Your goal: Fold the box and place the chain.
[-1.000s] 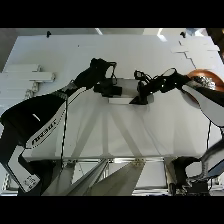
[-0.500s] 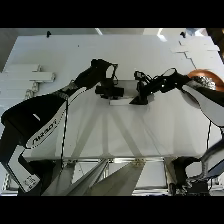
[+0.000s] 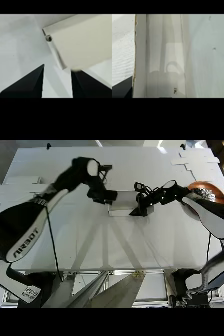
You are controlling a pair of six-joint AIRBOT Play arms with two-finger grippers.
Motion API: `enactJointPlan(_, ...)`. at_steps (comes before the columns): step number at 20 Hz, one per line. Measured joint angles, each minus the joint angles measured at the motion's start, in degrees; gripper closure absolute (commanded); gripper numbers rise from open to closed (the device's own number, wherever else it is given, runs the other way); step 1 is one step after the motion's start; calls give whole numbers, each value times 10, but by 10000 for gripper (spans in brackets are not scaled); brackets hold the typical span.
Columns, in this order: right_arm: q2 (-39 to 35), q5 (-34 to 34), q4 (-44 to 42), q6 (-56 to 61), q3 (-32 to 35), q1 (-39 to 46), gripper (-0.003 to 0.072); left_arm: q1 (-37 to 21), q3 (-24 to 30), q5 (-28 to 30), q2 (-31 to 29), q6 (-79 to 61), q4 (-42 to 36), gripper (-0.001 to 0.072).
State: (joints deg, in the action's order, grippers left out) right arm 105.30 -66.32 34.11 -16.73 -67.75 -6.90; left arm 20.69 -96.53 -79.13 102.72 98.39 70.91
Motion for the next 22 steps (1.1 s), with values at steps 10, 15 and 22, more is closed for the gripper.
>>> enactJointPlan(10,0,-3,2,0,0,0,185,-125,91,17,-20,-631,-194,155)
enactJointPlan(15,0,-3,2,0,0,0,185,-168,188,65,1,-943,-313,6)
enactJointPlan(22,0,-3,2,0,0,0,185,-167,236,89,44,-1158,-419,6)
